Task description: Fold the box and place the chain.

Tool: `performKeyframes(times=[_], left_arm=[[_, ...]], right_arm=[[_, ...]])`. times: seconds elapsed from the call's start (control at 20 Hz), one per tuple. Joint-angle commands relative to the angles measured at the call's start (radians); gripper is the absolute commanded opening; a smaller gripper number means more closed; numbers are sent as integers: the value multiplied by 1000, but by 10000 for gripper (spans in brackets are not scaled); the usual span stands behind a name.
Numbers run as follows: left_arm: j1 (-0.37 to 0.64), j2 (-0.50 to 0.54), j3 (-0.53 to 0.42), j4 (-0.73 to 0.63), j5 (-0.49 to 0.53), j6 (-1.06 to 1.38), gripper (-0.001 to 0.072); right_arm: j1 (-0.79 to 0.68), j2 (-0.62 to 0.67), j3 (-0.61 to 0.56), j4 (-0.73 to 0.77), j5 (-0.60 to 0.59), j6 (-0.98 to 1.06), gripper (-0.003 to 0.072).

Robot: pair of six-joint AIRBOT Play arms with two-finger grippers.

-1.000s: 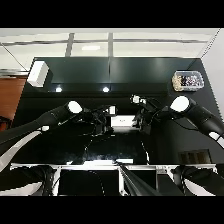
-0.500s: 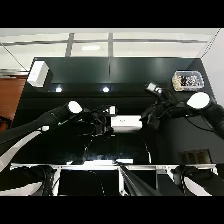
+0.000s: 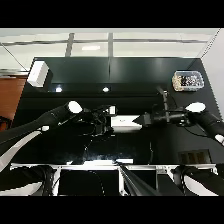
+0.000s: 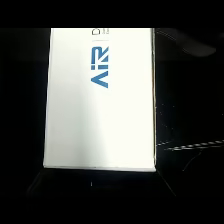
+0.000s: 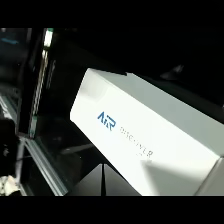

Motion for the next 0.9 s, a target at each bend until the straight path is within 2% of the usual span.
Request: performKeyframes(times=[0.0, 0.2, 0.6, 0.7, 0.85], left_arm=[[0, 0, 0, 0, 1, 1, 483], [0, 0, 0, 0, 1, 1, 483], [0, 0, 0, 0, 1, 0, 483], [0, 0, 0, 0, 1, 0, 483], [0, 0, 0, 0, 1, 0, 484]], right_arm=[[27, -104, -9, 66, -18, 18, 13], [33, -123, -9, 39, -93, 30, 17], [32, -123, -5, -7, -98, 50, 17], [25, -119, 29, -8, -21, 42, 17], [-38, -67, 122, -22, 169, 43, 17]])
